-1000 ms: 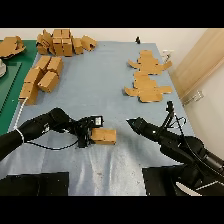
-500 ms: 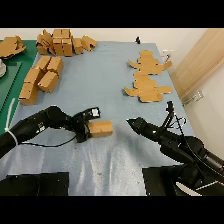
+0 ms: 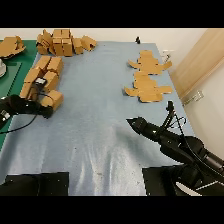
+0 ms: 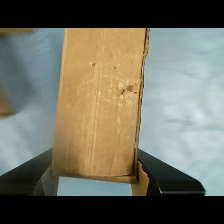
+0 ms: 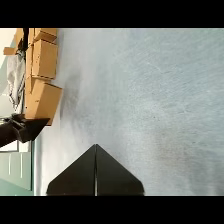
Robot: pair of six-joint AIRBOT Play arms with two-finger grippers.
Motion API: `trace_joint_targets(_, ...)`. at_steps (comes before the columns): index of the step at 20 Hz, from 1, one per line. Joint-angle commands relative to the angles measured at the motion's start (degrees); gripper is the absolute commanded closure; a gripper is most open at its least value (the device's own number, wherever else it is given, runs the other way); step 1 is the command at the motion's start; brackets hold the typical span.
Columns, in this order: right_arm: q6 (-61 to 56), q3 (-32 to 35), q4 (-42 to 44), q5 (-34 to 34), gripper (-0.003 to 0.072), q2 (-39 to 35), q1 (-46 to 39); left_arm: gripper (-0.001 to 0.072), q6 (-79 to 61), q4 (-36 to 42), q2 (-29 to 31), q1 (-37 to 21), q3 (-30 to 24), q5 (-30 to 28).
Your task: Fold the box.
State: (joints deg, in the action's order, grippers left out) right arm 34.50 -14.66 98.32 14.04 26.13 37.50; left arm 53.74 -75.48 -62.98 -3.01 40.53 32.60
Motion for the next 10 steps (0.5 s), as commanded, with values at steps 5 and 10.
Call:
trace_joint_targets(5, -0.02, -0.04, 0.0, -0.07, 0.0683, -0.02, -0.02, 0.0359, 6.34, -2.71, -5.6, -11.47, 2.1, -1.11)
trace_joint_targets(10, -0.02, -0.04, 0.0, -0.09, 0.0683, -0.02, -0.02, 0.0359, 9.11, -2.01, -11.47, -9.51, 6.73, -1.51)
